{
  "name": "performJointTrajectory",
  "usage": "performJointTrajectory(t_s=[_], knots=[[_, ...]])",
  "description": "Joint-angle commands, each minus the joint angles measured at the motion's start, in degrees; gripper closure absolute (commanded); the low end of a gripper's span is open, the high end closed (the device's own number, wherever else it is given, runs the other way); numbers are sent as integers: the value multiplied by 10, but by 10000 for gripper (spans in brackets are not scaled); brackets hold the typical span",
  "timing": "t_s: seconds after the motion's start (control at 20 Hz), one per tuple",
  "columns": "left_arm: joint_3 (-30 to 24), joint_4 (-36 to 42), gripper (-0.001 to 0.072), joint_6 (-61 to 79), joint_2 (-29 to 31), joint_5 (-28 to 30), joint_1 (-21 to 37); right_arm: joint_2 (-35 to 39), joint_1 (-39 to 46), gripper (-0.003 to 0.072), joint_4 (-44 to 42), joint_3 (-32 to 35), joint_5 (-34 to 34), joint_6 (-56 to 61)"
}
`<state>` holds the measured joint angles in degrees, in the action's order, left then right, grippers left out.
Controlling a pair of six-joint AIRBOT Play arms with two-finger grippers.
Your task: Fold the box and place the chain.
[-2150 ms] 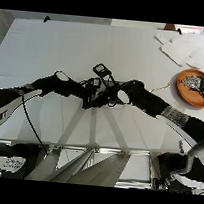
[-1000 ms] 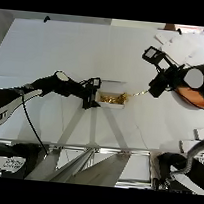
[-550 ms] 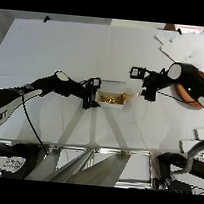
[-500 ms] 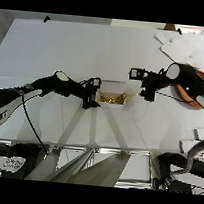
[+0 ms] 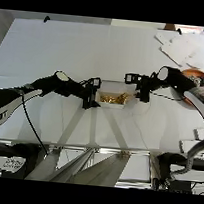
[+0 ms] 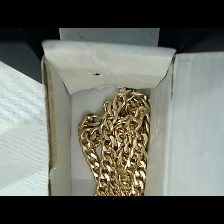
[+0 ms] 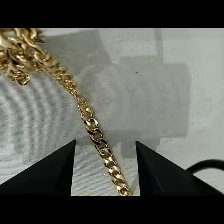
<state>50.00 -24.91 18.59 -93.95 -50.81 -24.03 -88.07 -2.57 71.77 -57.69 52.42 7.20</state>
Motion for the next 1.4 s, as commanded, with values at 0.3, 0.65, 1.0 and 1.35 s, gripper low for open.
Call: performJointTrajectory(t_s=[0.3,0.65,1.0,1.35], knots=[[0,0,372,0,0,0,0,-19,0,672,-2,1,4,2],[0,0,372,0,0,0,0,58,0,674,-8,1,25,88],[0,0,372,0,0,0,0,178,-50,674,-52,1,57,198],[0,0,372,0,0,0,0,196,-171,673,-87,0,44,300]])
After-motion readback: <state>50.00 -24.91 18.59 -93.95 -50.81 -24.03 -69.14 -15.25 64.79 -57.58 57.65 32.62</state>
